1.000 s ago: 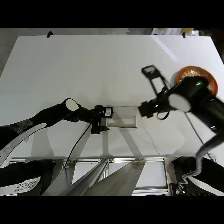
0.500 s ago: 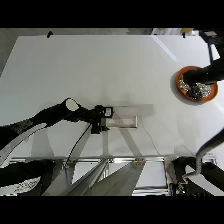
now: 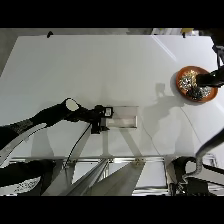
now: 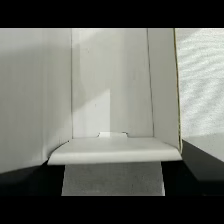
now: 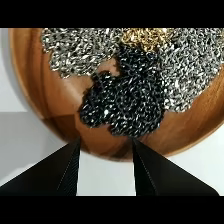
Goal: Fold the box and place the chain.
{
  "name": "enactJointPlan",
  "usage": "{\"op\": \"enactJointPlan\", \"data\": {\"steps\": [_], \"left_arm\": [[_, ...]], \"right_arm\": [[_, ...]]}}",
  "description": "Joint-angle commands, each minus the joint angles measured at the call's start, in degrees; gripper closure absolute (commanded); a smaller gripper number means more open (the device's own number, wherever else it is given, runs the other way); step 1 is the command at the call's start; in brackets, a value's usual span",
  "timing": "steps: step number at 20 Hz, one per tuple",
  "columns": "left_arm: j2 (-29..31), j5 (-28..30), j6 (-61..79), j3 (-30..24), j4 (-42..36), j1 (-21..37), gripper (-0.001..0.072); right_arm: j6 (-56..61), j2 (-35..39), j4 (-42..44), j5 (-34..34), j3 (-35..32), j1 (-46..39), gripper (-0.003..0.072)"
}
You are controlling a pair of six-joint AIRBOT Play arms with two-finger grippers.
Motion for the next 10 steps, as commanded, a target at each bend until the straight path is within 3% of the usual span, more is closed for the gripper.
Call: {"op": "enactJointPlan", "data": {"steps": [1,10], "left_arm": [[0.0,0.0,0.0,0.0,0.0,0.0,0.0573],[0.0,0.0,0.0,0.0,0.0,0.0,0.0573]], "right_arm": [[-2.7,-3.9,-0.3,-3.7,0.1,-1.7,0.0402],[-4.3,-9.2,-1.2,-5.0,0.1,-1.9,0.0415]]}}
